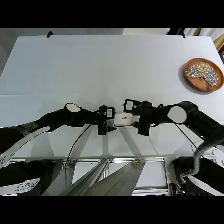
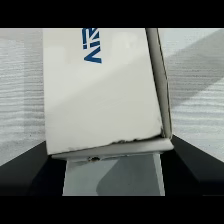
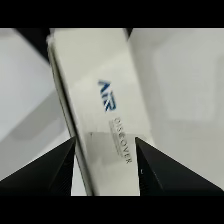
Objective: Fold the box and place the chain.
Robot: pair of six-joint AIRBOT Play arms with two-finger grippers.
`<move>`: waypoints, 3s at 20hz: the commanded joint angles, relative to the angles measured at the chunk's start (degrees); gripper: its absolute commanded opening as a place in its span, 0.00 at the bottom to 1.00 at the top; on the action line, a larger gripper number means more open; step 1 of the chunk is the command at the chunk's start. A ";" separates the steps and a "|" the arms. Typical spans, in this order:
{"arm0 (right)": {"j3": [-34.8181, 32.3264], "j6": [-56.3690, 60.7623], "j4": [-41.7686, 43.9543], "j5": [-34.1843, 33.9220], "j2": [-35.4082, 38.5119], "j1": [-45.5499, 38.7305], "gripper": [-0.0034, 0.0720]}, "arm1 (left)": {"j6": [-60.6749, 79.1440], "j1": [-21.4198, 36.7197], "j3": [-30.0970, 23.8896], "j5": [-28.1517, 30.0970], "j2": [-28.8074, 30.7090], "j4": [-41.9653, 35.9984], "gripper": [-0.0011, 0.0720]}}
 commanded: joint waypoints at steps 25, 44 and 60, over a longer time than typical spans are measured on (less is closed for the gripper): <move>-9.44 -18.03 41.33 -5.57 -7.85 -4.42 0.06 | 0.00 0.02 0.07 0.20 0.04 -0.02 0.36; -9.66 -11.15 31.45 -6.38 -10.60 -4.24 0.06 | -0.02 0.02 0.07 0.20 0.04 -0.02 0.36; -5.88 -0.83 21.44 -8.90 4.61 -4.31 0.06 | 0.00 0.02 0.07 0.20 0.04 -0.02 0.36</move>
